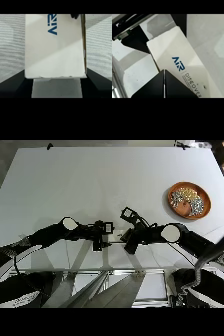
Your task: Fold the box and place the chain.
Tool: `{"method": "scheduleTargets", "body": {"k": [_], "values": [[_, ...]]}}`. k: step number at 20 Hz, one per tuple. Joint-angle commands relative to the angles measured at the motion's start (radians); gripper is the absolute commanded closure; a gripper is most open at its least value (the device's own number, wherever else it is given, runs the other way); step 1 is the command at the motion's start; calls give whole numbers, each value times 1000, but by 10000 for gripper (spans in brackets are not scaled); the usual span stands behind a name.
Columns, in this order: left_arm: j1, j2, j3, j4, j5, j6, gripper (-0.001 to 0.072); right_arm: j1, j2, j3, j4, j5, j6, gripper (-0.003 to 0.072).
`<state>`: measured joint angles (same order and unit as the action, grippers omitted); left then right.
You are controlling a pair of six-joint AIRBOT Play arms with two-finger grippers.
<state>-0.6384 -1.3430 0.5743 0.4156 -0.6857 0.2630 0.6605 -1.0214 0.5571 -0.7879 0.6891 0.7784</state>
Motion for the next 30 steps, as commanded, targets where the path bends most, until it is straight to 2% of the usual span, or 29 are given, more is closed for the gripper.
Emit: {"method": "scheduleTargets", "body": {"k": [1, 7, 17, 24, 28, 30], "values": [[1, 0, 0, 0, 0, 1, 637, -12, -13, -1, 0, 3, -2, 671], [1, 0, 0, 0, 0, 1, 637, -12, -45, -6, -27, 58, -1, 671], [1, 0, 0, 1, 0, 1, 637, 13, -63, -56, -22, 7, -1, 671], [1, 0, 0, 0, 0, 1, 637, 12, 47, 0, -31, -21, 0, 668], [1, 0, 0, 0, 0, 1, 637, 12, 149, 72, -64, 64, 85, 667], [1, 0, 0, 0, 0, 1, 637, 12, 206, 90, -198, 142, 240, 667]]}}
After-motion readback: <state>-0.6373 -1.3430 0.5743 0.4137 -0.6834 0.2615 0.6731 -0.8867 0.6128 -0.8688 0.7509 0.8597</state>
